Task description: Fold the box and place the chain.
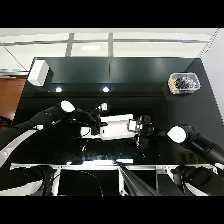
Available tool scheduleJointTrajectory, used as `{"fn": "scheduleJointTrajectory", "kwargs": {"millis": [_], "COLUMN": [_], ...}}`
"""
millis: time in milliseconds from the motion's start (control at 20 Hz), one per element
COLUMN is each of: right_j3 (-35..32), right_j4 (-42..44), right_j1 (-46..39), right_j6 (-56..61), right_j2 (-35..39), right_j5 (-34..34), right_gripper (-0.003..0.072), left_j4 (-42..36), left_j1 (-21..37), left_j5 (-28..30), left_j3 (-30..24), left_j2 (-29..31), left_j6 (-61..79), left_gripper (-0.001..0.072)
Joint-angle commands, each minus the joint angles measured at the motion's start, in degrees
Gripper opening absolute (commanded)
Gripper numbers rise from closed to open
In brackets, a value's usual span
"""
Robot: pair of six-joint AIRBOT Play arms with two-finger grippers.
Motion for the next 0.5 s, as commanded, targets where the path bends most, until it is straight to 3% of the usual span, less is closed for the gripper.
{"fn": "scheduleJointTrajectory", "kwargs": {"millis": [0, 200, 450], "right_j3": [2.21, 4.87, 4.92], "right_j4": [0.52, 2.75, 11.91], "right_j1": [-1.29, -5.18, -8.44], "right_j6": [-0.26, -2.32, -11.85], "right_j2": [-0.17, -1.81, -5.18], "right_j5": [-0.66, 8.0, 4.63], "right_gripper": [0.0687, 0.0686, 0.0686], "left_j4": [-0.02, 0.17, 0.22], "left_j1": [-0.04, -0.13, -0.15], "left_j5": [-0.11, -0.26, -0.37], "left_j3": [0.0, 0.0, 0.0], "left_j2": [-0.04, -0.04, -0.04], "left_j6": [0.02, 0.04, 0.02], "left_gripper": [0.0025, 0.0025, 0.0024]}}
